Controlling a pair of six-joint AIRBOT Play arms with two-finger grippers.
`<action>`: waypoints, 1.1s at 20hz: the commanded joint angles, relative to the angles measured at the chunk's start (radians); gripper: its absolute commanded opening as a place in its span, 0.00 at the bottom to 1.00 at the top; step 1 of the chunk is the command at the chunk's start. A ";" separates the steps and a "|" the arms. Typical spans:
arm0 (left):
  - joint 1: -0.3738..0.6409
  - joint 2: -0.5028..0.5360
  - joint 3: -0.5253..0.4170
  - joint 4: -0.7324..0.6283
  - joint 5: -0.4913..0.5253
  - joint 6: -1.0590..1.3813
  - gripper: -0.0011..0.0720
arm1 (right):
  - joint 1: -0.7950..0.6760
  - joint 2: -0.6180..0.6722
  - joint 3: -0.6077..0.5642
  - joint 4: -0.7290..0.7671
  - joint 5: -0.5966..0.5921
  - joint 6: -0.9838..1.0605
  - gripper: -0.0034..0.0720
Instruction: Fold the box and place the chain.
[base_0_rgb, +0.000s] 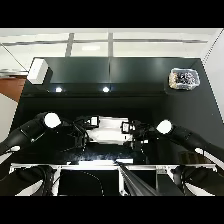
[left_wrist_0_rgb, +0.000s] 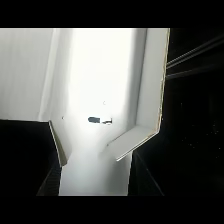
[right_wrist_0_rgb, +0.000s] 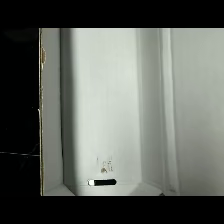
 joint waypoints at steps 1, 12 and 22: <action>-0.004 -0.001 -0.001 0.013 0.005 -0.006 0.70 | 0.000 0.000 -0.001 0.000 0.000 0.000 0.75; -0.039 -0.002 -0.001 -0.057 0.043 -0.002 0.49 | 0.000 0.000 -0.001 0.000 0.000 0.000 0.75; -0.048 -0.004 -0.002 -0.137 0.082 -0.002 0.24 | 0.000 0.000 -0.001 0.000 0.000 0.000 0.75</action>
